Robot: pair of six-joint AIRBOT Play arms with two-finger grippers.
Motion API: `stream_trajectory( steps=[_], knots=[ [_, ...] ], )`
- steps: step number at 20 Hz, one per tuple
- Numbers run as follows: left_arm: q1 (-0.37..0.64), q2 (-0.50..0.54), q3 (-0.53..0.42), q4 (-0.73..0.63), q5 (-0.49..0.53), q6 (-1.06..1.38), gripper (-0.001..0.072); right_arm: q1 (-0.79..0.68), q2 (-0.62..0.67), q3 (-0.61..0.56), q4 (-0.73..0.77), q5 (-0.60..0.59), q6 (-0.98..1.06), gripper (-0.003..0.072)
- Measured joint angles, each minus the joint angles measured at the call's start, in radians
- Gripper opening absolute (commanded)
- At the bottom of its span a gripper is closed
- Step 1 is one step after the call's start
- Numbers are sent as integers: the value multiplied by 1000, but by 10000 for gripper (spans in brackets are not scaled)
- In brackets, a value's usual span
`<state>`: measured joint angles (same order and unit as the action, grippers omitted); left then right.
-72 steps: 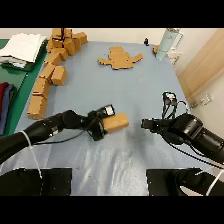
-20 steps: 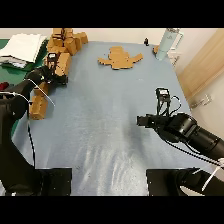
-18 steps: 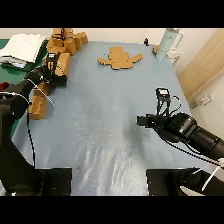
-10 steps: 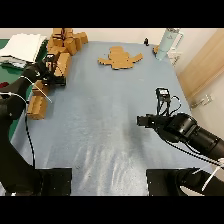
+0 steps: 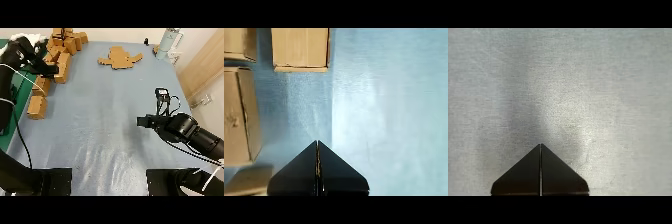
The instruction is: Fold the box.
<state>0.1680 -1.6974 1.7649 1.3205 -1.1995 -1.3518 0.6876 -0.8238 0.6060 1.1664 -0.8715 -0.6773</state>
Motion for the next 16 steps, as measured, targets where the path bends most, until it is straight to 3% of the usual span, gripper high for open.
stream_trajectory(
  steps=[3, 5, 9, 12, 16],
  knots=[
    [-41, 92, -39, 0, -64, -3, 8, -2, -6, 16, 35, -5, -32, 7],
    [-91, 178, -122, -1, -67, -8, 8, -2, -29, 57, 67, -21, -72, 7],
    [-238, 407, -403, -1, 43, -34, 8, -39, -163, 229, 141, -113, -229, 7],
    [-363, 560, -631, -3, 153, -73, 9, -116, -306, 364, 275, -174, -382, 7],
    [-482, 650, -801, -1, 257, -127, 12, -182, -476, 479, 419, -216, -500, 7]
  ],
)
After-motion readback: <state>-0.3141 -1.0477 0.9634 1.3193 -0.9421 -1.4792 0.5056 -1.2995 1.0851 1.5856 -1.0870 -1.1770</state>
